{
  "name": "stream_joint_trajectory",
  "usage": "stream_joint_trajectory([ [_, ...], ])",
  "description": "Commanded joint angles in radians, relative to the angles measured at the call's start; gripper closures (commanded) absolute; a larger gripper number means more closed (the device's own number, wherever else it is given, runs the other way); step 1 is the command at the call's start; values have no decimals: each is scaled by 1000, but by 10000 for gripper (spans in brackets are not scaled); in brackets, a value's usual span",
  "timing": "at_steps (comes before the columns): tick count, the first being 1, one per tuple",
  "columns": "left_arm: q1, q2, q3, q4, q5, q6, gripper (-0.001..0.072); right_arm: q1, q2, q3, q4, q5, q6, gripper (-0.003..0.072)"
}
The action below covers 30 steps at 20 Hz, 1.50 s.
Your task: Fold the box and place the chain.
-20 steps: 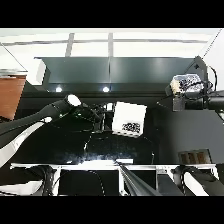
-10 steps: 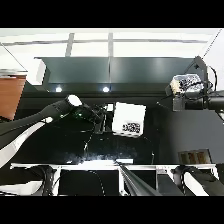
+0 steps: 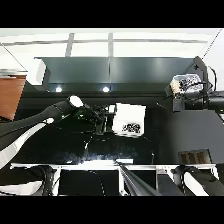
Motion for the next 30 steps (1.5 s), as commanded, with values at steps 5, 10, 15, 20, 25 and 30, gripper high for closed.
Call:
stream_joint_trajectory([
  [5, 0, 0, 0, 0, 2, -2, 379, 142, -100, -1, -198, -393, 210, 6],
  [10, 0, 0, 0, 0, 2, -2, 379, 326, -267, -1, -198, -623, 0, 6],
  [15, 0, 0, 0, 0, 2, -2, 379, 354, -266, 2, -198, -492, -180, 8],
  [20, 0, 0, 0, 0, 2, -2, 379, 382, -265, 2, -194, -221, -382, 8],
  [25, 0, 0, 0, 0, 1, -2, 379, 390, -264, -14, -182, -201, -485, 8],
  [30, 0, 0, 0, 1, 1, -2, 379, 396, -243, -45, -176, -120, -470, 39],
])
